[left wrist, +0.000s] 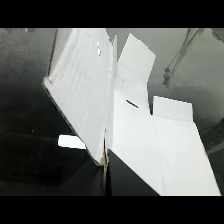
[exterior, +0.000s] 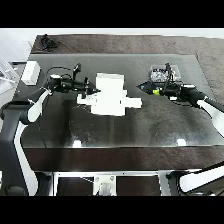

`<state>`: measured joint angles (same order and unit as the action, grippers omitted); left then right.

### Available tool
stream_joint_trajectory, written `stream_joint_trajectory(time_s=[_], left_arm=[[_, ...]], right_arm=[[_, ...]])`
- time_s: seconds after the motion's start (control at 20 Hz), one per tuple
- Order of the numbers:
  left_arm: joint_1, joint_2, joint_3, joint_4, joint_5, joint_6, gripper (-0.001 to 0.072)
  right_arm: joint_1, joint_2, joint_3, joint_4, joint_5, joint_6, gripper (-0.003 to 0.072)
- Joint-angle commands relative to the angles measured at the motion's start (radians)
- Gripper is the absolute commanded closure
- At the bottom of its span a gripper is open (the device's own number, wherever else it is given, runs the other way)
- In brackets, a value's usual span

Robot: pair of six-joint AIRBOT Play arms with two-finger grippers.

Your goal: Fold the box and place the chain.

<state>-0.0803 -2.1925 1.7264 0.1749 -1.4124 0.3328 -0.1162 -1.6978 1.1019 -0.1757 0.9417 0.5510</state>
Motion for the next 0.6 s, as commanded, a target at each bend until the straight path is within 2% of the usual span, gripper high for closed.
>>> stream_joint_trajectory(time_s=[0.0, 0.25, 0.55], left_arm=[[-0.005, 0.014, -0.034, -0.014, 0.045, 0.098, 0.0697], [-0.005, 0.092, -0.179, -0.064, 0.156, 0.265, 0.0697], [-0.005, 0.090, -0.182, -0.029, 0.156, 0.289, 0.0698]], right_arm=[[-0.002, 0.000, 0.001, 0.000, 0.001, -0.031, 0.0373], [-0.001, 0.000, -0.006, 0.000, 0.001, -0.045, 0.0374], [0.003, 0.000, -0.006, 0.000, 0.001, -0.063, 0.0374]])
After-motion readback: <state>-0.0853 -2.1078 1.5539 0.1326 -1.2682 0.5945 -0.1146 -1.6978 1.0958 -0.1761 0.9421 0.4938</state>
